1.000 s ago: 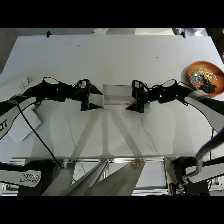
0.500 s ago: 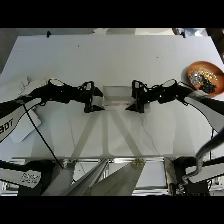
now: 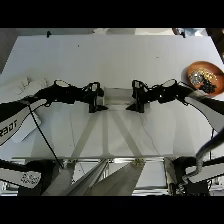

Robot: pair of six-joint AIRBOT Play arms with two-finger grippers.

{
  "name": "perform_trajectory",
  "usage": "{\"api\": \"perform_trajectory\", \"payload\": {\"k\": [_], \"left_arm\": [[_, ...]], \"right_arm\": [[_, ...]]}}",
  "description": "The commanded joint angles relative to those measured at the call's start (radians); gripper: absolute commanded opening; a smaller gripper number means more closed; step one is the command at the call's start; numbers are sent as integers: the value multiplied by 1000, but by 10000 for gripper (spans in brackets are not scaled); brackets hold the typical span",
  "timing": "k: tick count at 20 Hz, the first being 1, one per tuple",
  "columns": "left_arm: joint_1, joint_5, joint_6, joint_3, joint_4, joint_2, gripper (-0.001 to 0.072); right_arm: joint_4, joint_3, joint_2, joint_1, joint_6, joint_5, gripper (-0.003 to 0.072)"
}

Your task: Fold the box and place the chain.

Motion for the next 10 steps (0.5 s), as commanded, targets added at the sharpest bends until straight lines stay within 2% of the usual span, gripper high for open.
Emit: {"api": "perform_trajectory", "payload": {"k": [1, 4, 6, 10], "left_arm": [[-6, 9, -1, 2, 7, -1, 511], [-5, 8, -1, 2, 8, -1, 485], [-4, 9, -1, 2, 8, -1, 366], [-4, 7, -1, 2, 8, 1, 349]], "right_arm": [[0, 0, 0, 0, 0, -1, 503], [0, 0, -1, 0, 0, -1, 503], [0, 0, 0, 0, 0, -1, 503], [0, 0, 0, 0, 0, -1, 503]]}}
